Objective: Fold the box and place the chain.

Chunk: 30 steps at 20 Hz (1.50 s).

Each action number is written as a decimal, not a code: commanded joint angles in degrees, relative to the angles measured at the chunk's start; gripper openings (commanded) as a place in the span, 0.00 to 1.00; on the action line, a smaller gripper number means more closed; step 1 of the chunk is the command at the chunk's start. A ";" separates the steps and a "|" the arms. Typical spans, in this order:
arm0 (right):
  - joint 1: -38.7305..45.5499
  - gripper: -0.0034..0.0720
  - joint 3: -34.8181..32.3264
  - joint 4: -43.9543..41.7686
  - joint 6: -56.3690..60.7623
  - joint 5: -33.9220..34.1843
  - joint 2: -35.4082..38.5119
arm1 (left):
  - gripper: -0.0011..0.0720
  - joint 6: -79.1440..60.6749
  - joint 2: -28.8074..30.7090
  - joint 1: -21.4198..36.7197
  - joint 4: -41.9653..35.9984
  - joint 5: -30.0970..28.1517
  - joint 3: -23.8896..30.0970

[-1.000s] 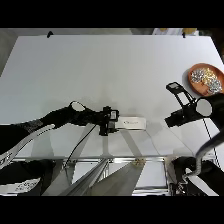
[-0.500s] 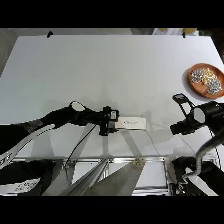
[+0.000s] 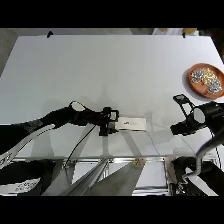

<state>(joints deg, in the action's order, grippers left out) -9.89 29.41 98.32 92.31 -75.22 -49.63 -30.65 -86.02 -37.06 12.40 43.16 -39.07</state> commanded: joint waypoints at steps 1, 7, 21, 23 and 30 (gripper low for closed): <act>0.02 0.07 -0.04 -0.02 0.04 -0.07 0.04 | 0.03 11.56 3.72 1.64 1.81 -1.07 0.00; 0.02 0.07 -0.04 -0.02 0.04 -0.07 0.04 | 0.17 52.52 25.35 19.32 31.65 -1.33 0.00; 0.02 0.07 -0.04 -0.02 0.07 -0.09 0.04 | 0.67 96.45 25.77 56.74 60.52 13.79 0.48; 0.02 0.07 -0.04 -0.02 0.04 -0.09 0.04 | 0.75 99.36 24.63 56.78 62.64 16.02 0.48; 0.02 0.07 -0.04 -0.02 0.07 -0.09 0.04 | 0.98 102.16 25.86 56.59 64.59 19.37 0.48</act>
<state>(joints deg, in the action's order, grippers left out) -9.89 29.41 98.32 92.36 -75.31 -49.63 70.26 -61.19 19.51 75.96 60.77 -38.61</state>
